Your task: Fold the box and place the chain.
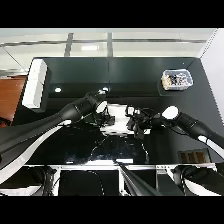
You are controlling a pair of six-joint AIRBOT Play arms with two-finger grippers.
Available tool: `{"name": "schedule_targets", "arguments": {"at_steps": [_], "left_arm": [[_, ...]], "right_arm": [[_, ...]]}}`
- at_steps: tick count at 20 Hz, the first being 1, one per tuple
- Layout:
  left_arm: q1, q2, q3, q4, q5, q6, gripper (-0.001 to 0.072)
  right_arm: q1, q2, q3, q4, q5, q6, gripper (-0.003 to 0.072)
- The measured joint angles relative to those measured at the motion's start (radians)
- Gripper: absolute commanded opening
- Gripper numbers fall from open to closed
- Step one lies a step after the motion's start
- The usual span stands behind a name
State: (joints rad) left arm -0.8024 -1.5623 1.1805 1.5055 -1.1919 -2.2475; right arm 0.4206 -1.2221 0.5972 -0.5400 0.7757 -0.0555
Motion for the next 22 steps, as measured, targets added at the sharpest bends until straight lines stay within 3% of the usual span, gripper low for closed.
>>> {"name": "schedule_targets", "arguments": {"at_steps": [1,2,3,4,5,6,8,11,14,18,22], "left_arm": [[0.0,0.0,0.0,0.0,0.0,0.0,0.0022],[0.0,0.0,0.0,0.0,-0.001,0.0,0.0022],[0.0,0.0,0.0,0.0,0.002,0.0,0.0022],[0.0,0.0,0.0,-0.001,0.002,0.0,0.0022],[0.0,0.0,0.0,-0.003,0.001,0.0,0.0022],[0.0,0.0,0.0,-0.001,0.0,-0.001,0.0022],[0.0,0.0,0.0,0.0,0.005,-0.002,0.0022],[0.0,0.0,0.0,-0.002,0.006,-0.003,0.0022],[0.0,0.0,0.0,-0.002,0.007,-0.003,0.0022],[0.0,0.0,0.0,0.0,0.007,-0.003,0.0022],[0.0,0.0,0.0,0.0,0.008,-0.007,0.0022]], "right_arm": [[0.001,-0.003,0.0,0.002,-0.001,0.002,0.0181],[0.001,-0.004,0.0,0.002,-0.002,0.008,0.0171],[0.002,-0.006,0.0,0.003,0.0,0.015,0.0381],[0.002,-0.007,0.0,0.003,0.001,0.019,0.0435],[0.002,-0.008,0.0,0.002,0.0,0.026,0.0334],[0.002,-0.008,0.0,-0.002,0.0,0.032,0.0078],[0.002,-0.005,0.0,-0.014,0.004,0.053,0.0002],[-0.016,0.04,0.005,-0.064,0.02,0.181,0.0011],[-0.103,0.141,0.034,-0.178,0.097,0.478,0.0012],[-0.348,0.263,0.049,-0.334,0.259,0.902,0.0012],[-0.574,0.291,-0.072,-0.367,0.23,1.239,0.0011]]}}
